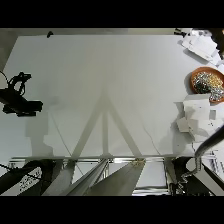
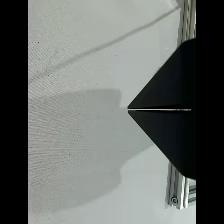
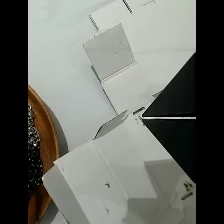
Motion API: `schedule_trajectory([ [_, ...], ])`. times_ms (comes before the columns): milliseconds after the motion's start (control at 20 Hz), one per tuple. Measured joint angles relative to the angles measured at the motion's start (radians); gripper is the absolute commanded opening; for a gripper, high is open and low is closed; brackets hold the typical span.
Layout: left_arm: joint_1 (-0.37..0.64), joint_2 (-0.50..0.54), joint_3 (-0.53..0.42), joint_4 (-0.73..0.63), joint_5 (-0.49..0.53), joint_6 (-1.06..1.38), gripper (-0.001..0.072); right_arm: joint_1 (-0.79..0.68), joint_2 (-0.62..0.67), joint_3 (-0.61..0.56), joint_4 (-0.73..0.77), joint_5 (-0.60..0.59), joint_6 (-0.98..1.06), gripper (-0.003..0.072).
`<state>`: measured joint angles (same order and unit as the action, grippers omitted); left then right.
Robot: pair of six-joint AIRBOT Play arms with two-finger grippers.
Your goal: Fold the box and place the chain.
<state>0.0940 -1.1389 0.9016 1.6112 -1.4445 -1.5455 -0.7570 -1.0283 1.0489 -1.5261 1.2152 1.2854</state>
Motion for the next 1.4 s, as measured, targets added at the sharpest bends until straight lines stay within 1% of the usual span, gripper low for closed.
schedule_trajectory([
  [50,0.000,0.000,0.000,0.000,0.000,0.000,0.0011,-0.013,-0.026,0.000,0.000,-0.004,0.000,0.0067],
  [100,0.000,0.000,0.000,0.000,0.000,0.000,0.0011,-0.024,-0.048,0.000,0.000,-0.010,0.000,0.0108],
  [200,0.000,0.000,0.000,0.000,0.000,0.000,0.0011,-0.050,-0.091,0.000,-0.003,-0.029,0.000,0.0345],
  [250,0.000,0.000,0.000,0.000,0.000,0.000,0.0011,-0.063,-0.111,0.000,-0.005,-0.039,0.000,0.0416],
  [400,0.000,0.000,0.000,0.000,0.000,0.000,0.0011,-0.103,-0.158,0.000,-0.020,-0.084,-0.003,0.0417],
  [500,0.000,0.000,0.000,0.000,0.000,0.000,0.0011,-0.136,-0.197,0.002,-0.034,-0.118,-0.009,0.0484],
  [600,0.000,0.000,0.000,0.000,0.000,0.000,0.0011,-0.161,-0.243,0.004,-0.041,-0.129,-0.031,0.0486],
  [650,0.000,0.000,0.000,0.000,0.000,0.000,0.0011,-0.174,-0.270,0.013,-0.041,-0.128,-0.046,0.0509],
  [800,0.000,0.000,0.000,0.000,0.000,0.000,0.0011,-0.206,-0.365,0.096,-0.037,-0.080,-0.074,0.0515],
  [1000,0.000,0.000,0.000,0.000,0.000,0.000,0.0011,-0.226,-0.492,0.252,0.051,0.050,-0.128,0.0515],
  [1100,0.000,0.000,0.000,0.000,0.000,0.000,0.0011,-0.229,-0.539,0.302,0.069,0.094,-0.152,0.0513],
  [1250,0.000,0.000,0.000,0.000,0.000,0.000,0.0011,-0.231,-0.587,0.336,0.059,0.135,-0.225,0.0513],
  [1400,0.000,0.000,0.000,0.000,0.000,0.000,0.0011,-0.232,-0.620,0.349,0.014,0.160,-0.303,0.0513],
])
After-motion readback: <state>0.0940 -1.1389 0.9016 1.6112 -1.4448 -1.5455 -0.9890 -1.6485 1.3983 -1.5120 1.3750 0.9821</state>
